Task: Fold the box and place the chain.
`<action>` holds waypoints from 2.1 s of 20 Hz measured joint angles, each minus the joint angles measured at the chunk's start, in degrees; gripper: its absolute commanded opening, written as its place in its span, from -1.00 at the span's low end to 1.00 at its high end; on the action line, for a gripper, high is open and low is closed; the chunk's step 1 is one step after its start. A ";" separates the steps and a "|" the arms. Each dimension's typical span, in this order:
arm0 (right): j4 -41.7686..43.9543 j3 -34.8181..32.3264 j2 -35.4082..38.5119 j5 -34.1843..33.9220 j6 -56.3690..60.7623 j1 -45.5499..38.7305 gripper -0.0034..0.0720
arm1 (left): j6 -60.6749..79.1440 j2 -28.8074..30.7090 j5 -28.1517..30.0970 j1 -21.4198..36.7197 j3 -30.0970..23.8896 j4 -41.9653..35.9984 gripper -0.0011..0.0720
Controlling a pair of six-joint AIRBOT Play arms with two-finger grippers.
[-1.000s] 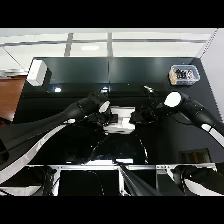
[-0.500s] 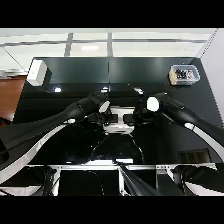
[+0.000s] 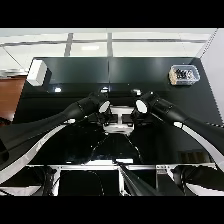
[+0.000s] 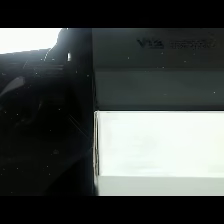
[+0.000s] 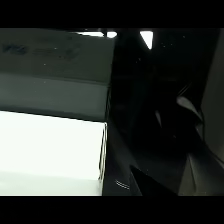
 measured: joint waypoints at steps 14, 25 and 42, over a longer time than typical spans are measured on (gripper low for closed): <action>-1.05 0.11 -1.49 0.28 3.61 0.72 -0.88 | 0.04 -0.02 0.04 0.00 0.00 -0.11 -0.90; 0.20 0.11 -1.64 -1.03 2.36 0.72 -0.88 | -0.26 0.00 -0.24 0.00 0.00 0.00 -0.90; -17.35 0.42 19.34 7.19 -4.48 -1.18 -0.12 | -0.07 0.00 0.00 0.00 0.00 0.04 -0.90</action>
